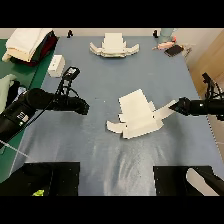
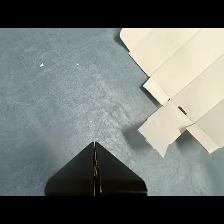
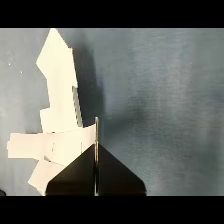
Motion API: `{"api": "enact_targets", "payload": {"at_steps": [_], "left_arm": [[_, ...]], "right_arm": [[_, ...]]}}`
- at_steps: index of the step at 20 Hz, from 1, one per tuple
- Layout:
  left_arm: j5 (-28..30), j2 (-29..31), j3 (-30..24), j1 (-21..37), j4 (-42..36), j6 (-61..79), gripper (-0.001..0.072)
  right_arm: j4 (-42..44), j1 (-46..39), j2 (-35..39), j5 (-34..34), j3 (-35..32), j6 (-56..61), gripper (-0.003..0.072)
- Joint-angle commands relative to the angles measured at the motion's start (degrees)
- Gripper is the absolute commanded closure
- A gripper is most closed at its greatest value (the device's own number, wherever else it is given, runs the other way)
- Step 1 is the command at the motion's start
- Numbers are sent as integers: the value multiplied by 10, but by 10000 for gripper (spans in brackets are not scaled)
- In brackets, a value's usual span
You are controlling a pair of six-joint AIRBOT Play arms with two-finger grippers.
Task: Fold the box.
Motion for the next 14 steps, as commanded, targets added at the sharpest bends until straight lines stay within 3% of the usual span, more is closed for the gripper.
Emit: {"api": "enact_targets", "payload": {"at_steps": [1,3,4,9,14], "left_arm": [[0,0,0,0,0,0,696],[0,0,0,0,0,0,696],[0,0,0,0,0,0,696],[0,0,0,0,0,0,696],[0,0,0,0,0,0,696]], "right_arm": [[-23,0,10,1,-13,9,632],[-36,0,10,1,-12,16,413],[-54,0,8,1,-10,31,383],[-194,-1,-71,60,86,106,384],[-214,-1,-206,166,259,111,382]]}}
